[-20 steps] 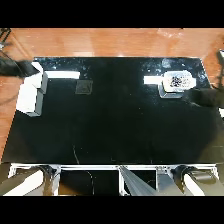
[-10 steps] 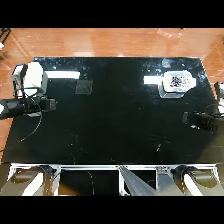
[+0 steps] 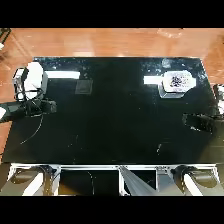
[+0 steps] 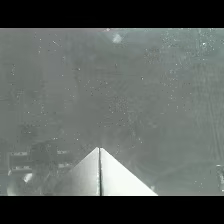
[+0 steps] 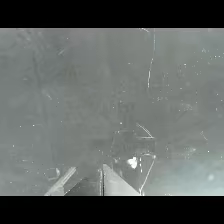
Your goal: Fold the box and place the chain.
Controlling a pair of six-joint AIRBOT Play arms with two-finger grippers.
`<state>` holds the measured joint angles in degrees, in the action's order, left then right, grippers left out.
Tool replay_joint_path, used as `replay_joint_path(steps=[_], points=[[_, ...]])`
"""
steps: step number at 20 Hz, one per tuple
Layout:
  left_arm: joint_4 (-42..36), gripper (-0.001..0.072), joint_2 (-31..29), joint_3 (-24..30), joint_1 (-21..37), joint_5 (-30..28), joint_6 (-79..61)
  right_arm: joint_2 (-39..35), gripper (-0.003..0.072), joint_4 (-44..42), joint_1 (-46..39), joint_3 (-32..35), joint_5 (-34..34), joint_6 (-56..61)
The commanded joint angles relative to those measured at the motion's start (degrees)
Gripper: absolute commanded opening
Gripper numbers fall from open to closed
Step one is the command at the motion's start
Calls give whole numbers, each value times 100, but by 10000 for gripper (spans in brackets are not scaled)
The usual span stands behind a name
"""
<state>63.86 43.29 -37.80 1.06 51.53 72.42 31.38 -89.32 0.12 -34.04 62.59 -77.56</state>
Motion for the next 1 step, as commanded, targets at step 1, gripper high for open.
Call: replay_joint_path(steps=[1], points=[[-4, 15, -7, 4, 0, -11, 2, -4, 21, 0, 0, 2, 0, -2]])
